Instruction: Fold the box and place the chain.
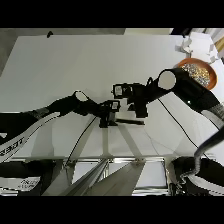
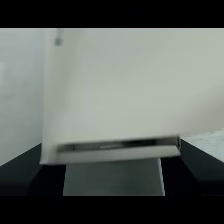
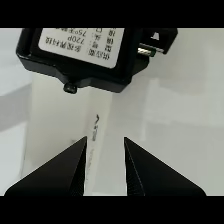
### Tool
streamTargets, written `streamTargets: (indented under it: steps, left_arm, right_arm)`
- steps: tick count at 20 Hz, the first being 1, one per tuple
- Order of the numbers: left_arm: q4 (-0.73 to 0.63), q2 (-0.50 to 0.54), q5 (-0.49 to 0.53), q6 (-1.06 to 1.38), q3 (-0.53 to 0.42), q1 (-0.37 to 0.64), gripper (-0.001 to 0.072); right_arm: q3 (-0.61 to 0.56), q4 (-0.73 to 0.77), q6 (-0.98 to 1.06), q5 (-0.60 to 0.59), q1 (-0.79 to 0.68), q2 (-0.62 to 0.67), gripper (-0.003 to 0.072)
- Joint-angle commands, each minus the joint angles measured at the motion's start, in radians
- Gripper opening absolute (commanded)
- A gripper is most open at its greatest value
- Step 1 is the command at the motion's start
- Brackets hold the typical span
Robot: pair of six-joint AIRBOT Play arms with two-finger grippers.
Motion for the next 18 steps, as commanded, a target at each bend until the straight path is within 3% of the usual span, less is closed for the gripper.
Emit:
streamTargets:
  steps: [1, 8, 14, 18]
  left_arm:
    - [-0.006, 0.000, 0.018, -0.007, 0.000, 0.001, 0.0031]
    - [-0.006, 0.000, 0.017, -0.007, 0.000, 0.001, 0.0031]
    - [-0.006, 0.000, 0.018, -0.007, 0.000, 0.001, 0.0031]
    - [-0.006, 0.000, 0.017, -0.007, 0.000, 0.001, 0.0031]
  right_arm:
    - [0.000, 0.001, -0.001, -0.032, 0.000, 0.006, 0.0266]
    - [-0.019, 0.005, -0.001, 0.085, 0.000, 0.006, 0.0266]
    - [-0.094, 0.005, 0.000, -0.050, 0.000, 0.006, 0.0265]
    - [-0.094, 0.009, 0.002, -0.050, 0.000, 0.006, 0.0265]
